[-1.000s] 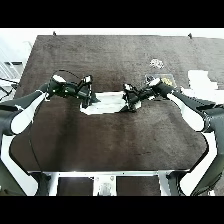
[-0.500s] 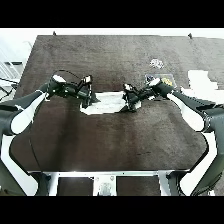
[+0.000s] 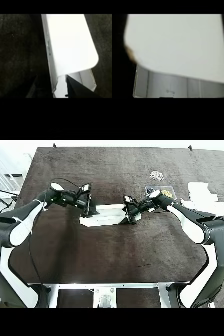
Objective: Fold the box and place the chain.
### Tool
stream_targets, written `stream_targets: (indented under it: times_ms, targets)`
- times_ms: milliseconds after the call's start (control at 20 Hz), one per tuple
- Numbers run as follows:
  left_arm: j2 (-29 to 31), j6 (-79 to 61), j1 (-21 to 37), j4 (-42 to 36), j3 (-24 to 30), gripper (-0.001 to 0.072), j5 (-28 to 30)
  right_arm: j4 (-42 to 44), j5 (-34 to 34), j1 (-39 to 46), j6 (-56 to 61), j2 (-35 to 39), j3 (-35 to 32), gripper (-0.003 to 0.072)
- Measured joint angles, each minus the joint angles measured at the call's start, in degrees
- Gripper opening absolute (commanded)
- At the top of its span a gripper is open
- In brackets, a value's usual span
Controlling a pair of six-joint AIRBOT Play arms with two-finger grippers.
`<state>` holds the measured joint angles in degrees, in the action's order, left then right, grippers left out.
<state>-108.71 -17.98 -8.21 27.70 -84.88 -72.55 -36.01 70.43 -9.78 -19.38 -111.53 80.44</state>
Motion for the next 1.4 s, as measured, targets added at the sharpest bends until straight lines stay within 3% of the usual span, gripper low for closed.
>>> stream_targets:
  times_ms: [150, 200, 250, 300, 500, 700, 850, 1100, 1400]
  targets:
    - [0.00, 3.10, 2.93, 1.62, -3.21, 0.0402, -5.05, 0.00, 0.04, 0.00, -0.02, 0.00, 0.00, 0.0572]
    - [0.00, 3.82, 4.04, 1.90, -4.24, 0.0350, -7.08, 0.00, 0.04, 0.00, -0.02, 0.00, 0.00, 0.0572]
    - [0.00, 4.57, 5.03, 1.86, -5.11, 0.0129, -9.09, 0.00, 0.04, 0.00, -0.02, 0.00, 0.00, 0.0572]
    - [0.02, 5.16, 5.97, 1.79, -5.86, 0.0020, -11.26, 0.00, 0.07, 0.00, -0.02, 0.00, 0.00, 0.0572]
    - [1.18, 7.76, 7.32, 0.72, -7.30, 0.0014, -17.73, 0.00, 0.07, 0.00, -0.02, 0.00, 0.00, 0.0572]
    - [5.92, 10.43, 7.39, -1.46, -5.79, 0.0013, -18.93, 0.00, 0.07, 0.00, -0.02, 0.00, 0.00, 0.0572]
    - [11.65, 9.84, 5.33, -2.34, -0.55, 0.0013, -14.95, -0.02, 0.07, 0.00, -0.02, 0.00, 0.00, 0.0572]
    - [20.11, 6.60, -1.44, -2.36, 12.20, 0.0014, -1.29, -0.02, 0.07, 0.00, -0.02, 0.00, 0.00, 0.0572]
    - [25.03, 5.68, -9.84, -2.56, 23.74, 0.0016, 13.00, -0.02, 0.07, 0.00, -0.02, 0.00, 0.00, 0.0572]
